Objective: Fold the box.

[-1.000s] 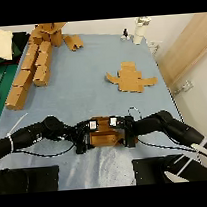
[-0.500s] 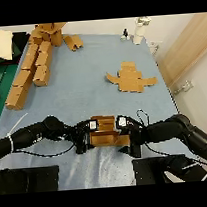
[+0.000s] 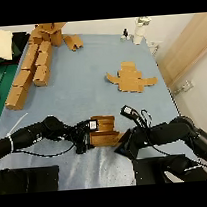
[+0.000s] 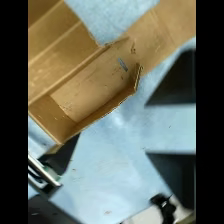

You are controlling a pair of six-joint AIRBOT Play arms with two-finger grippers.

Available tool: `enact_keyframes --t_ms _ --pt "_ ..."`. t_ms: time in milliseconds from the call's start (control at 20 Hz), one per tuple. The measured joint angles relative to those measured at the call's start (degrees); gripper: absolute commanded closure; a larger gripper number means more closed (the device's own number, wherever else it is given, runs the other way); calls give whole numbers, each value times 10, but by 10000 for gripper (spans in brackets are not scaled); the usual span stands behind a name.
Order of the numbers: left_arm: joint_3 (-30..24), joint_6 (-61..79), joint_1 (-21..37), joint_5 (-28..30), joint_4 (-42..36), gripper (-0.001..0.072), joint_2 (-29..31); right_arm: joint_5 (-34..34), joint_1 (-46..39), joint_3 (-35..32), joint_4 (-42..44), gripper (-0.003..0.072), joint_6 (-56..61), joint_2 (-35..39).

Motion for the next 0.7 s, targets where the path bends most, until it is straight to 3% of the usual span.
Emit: enact_keyframes --t_ms 300,700 --pt "0 0 0 0 0 184 0 115 0 34 28 682 164 -37" --pt "0 0 0 0 0 185 0 181 0 120 32 683 163 -292"
